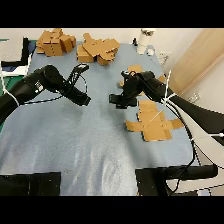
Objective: Fold the box.
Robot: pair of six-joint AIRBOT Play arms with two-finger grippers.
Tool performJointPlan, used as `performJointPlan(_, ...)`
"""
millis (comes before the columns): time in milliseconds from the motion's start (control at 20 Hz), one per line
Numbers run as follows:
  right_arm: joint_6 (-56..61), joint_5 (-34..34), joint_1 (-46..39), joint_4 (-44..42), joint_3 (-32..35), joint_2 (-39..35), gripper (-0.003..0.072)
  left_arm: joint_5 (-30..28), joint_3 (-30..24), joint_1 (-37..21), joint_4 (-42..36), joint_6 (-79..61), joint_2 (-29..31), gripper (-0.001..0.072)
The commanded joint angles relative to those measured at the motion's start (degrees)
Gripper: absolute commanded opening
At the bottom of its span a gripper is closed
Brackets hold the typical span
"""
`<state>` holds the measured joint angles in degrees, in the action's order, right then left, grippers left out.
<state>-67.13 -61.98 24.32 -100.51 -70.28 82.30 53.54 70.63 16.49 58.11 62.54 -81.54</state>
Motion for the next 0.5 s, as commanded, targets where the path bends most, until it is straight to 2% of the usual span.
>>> performJointPlan(0, 0.02, 0.00, 0.02, 0.02, -0.04, 0.02, 0.0006, 0.02, 0.02, -0.04, -0.02, 0.00, -0.02, 0.0011)
performJointPlan(450, 0.07, 0.39, 0.02, 0.15, -0.04, 0.04, 0.0006, 0.02, 0.02, -0.04, -0.02, 0.00, -0.02, 0.0011)
